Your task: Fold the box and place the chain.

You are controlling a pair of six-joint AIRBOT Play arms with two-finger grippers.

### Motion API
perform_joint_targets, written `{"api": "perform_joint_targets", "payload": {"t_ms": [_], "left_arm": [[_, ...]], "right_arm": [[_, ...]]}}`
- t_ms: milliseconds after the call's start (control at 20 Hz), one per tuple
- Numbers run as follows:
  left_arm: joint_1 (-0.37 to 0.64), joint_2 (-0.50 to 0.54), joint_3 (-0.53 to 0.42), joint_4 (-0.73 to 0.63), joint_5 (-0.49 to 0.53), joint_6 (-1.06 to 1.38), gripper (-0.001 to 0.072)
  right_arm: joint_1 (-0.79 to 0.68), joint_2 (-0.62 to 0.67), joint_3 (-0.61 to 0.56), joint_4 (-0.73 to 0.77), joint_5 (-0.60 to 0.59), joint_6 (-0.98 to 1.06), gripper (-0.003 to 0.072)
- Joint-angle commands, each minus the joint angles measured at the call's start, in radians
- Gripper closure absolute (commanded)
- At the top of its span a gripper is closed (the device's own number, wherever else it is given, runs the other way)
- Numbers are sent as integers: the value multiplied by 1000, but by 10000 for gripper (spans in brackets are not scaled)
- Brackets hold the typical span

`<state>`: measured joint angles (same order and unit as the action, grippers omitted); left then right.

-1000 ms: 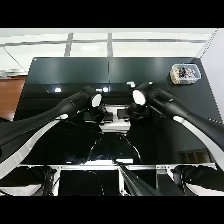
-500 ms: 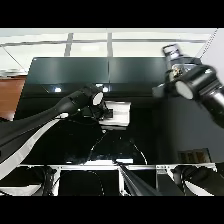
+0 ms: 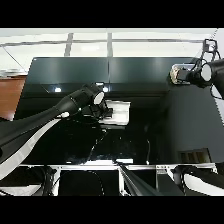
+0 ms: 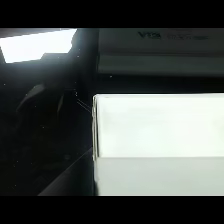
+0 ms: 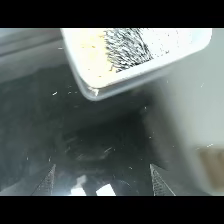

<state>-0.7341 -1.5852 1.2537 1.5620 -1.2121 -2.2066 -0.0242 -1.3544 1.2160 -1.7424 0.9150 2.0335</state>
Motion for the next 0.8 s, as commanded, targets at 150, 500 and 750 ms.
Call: {"api": "perform_joint_targets", "payload": {"t_ms": [150, 500, 750], "left_arm": [[0, 0, 1, -11, -5, -2, 682], [0, 0, 1, -34, -11, -1, 682], [0, 0, 1, -34, -30, -1, 682]], "right_arm": [[-152, -387, 433, 337, 98, 69, -16], [-182, -648, 743, 406, 226, 245, 84], [-190, -679, 753, 454, 170, 298, 113]]}}
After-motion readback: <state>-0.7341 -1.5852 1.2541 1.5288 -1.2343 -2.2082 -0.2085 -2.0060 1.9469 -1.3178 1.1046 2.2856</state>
